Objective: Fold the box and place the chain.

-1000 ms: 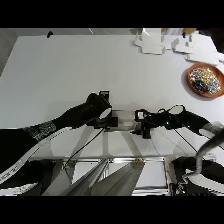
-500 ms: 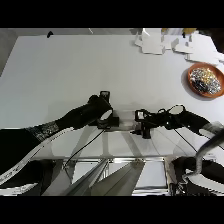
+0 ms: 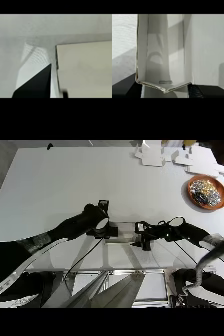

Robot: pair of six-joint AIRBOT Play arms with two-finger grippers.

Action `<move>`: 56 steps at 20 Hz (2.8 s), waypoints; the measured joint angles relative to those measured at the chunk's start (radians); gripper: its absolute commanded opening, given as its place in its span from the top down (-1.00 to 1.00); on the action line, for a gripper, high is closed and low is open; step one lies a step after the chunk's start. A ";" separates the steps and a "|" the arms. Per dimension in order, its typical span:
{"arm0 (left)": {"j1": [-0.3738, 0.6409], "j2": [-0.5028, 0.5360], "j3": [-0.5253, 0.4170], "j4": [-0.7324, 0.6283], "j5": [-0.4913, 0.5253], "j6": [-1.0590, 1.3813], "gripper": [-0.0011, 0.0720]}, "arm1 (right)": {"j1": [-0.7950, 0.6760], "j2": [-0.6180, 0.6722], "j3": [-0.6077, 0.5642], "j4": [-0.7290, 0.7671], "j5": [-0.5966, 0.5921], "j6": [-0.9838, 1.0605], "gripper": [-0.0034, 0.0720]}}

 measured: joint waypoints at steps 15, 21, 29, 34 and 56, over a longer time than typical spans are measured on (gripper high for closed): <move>0.267 0.428 -0.089 -0.157 -0.188 0.912 -0.79 | 0.000 0.000 0.001 -0.001 0.001 -0.001 0.12; 0.433 0.456 -0.396 -0.383 0.000 1.893 -0.78 | 0.000 0.000 0.001 -0.001 0.000 -0.001 0.12; 0.482 0.274 -0.553 -0.922 0.298 2.715 -0.85 | 0.000 0.000 0.001 -0.001 0.001 -0.001 0.12; 0.465 0.187 -0.563 -1.059 0.327 2.853 -0.97 | 0.000 0.000 0.001 -0.001 0.000 0.000 0.12; 0.417 0.105 -0.565 -1.223 0.325 2.912 -0.97 | 0.000 0.000 0.001 0.000 0.000 0.001 0.12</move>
